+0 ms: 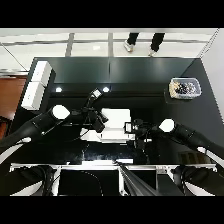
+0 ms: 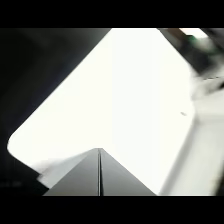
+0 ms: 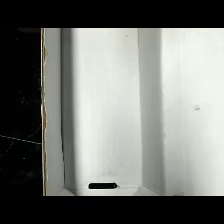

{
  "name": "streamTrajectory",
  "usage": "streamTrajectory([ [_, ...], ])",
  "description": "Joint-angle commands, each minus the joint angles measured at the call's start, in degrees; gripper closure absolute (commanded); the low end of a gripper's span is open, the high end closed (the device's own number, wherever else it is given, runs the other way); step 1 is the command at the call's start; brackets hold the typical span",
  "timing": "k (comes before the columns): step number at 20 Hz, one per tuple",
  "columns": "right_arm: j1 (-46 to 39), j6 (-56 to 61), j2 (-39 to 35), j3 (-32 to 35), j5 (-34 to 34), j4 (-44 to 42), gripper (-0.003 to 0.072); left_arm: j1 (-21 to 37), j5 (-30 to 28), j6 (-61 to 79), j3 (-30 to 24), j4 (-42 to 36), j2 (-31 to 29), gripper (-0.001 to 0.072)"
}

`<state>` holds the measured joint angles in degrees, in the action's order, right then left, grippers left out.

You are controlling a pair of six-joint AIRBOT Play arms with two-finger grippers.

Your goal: Fold the box and place the chain.

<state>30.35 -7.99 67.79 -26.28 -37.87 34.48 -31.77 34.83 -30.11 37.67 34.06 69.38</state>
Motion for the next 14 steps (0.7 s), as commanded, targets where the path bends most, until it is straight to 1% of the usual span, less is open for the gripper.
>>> streamTrajectory([
  [1,0.07,0.00,0.02,0.02,-0.04,0.04,0.0559,-0.07,-1.33,0.07,0.00,3.96,3.17,0.0684],
  [3,0.07,0.00,0.02,0.02,-0.04,0.04,0.0559,-0.07,0.17,0.07,0.00,4.52,3.48,0.0683],
  [5,0.07,0.00,0.02,0.02,-0.02,0.04,0.0560,-0.04,3.10,0.13,0.11,4.96,3.45,0.0683],
  [7,0.07,0.00,0.02,0.02,-0.02,0.04,0.0560,-0.04,5.60,0.15,0.28,7.37,3.45,0.0683],
  [9,0.07,0.00,0.02,0.02,-0.02,0.04,0.0560,-0.02,7.61,0.07,1.38,11.41,2.82,0.0684],
  [11,0.07,0.00,0.02,0.02,-0.02,0.04,0.0560,0.11,7.91,-0.46,2.29,15.74,-0.35,0.0684],
  [13,0.07,0.00,0.02,0.02,-0.02,0.04,0.0559,1.09,8.48,-3.82,2.51,21.07,-5.99,0.0684],
  [14,0.07,0.00,0.02,0.02,-0.02,0.04,0.0559,1.99,9.81,-5.55,2.47,23.15,-8.94,0.0683],
])
